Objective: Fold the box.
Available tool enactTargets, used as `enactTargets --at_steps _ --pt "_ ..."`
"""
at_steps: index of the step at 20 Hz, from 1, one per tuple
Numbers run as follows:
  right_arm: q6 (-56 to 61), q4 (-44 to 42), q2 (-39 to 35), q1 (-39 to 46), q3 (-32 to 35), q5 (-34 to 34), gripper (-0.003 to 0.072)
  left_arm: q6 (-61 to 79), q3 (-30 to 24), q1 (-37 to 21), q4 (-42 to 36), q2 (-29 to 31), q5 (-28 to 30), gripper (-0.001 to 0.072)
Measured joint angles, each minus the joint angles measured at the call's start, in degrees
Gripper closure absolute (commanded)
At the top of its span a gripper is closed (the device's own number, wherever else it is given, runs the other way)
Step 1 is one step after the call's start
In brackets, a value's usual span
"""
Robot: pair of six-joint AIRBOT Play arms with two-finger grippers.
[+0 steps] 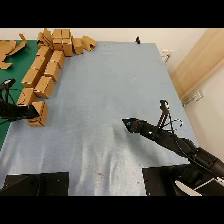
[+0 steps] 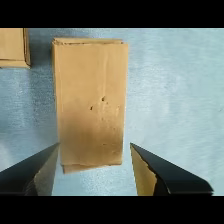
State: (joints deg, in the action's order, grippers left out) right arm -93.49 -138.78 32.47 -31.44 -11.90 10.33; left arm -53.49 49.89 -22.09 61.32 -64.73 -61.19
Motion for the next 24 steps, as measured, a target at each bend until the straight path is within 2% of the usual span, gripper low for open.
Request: enactTargets --at_steps 5,6,7,8,9,11,12,13,16,20,24 --pt "0.0 0.0 0.0 0.0 0.0 0.02 0.0111 -0.48 4.72 0.33 0.28 1.07 -2.56 -0.0011" --pt "0.0 0.0 0.0 0.0 0.0 0.02 0.0116 -0.52 5.42 0.94 0.24 1.38 -3.06 0.011" --pt "0.0 0.0 0.0 0.0 0.0 0.02 0.0187 -0.52 5.9 1.86 0.0 1.62 -3.28 0.0415" --pt "0.0 0.0 0.0 0.0 -0.02 0.09 0.0286 -0.55 6.27 3.1 -0.31 1.79 -3.65 0.0596" --pt "0.0 0.0 0.02 0.0 -0.15 0.26 0.0353 -0.55 6.54 4.66 -0.9 1.95 -3.93 0.0697" --pt "0.0 0.02 0.22 0.0 -0.68 0.98 0.0579 -0.48 6.86 8.9 -1.84 2.12 -4.31 0.0698" --pt "0.0 0.02 0.46 0.0 -1.2 1.4 0.0614 -0.52 6.97 11.61 -2.23 2.21 -4.13 0.0698" --pt "0.0 0.09 0.92 0.0 -1.95 1.86 0.0679 -1.05 7.02 14.6 -2.56 2.23 -3.74 0.0698" --pt "0.0 1.49 3.72 0.02 -5.35 4.02 0.0679 -3.34 7.15 24.13 -3.02 2.25 -1.2 0.0698" --pt "0.0 4.11 11.1 0.02 -12.48 8.26 0.0679 -7.65 7.21 35.98 -3.32 2.12 3.54 0.0699" --pt "0.0 6.78 19.63 0.02 -20.63 12.44 0.0679 -10.64 7.21 44.04 -4.37 0.2 5.88 0.0698"
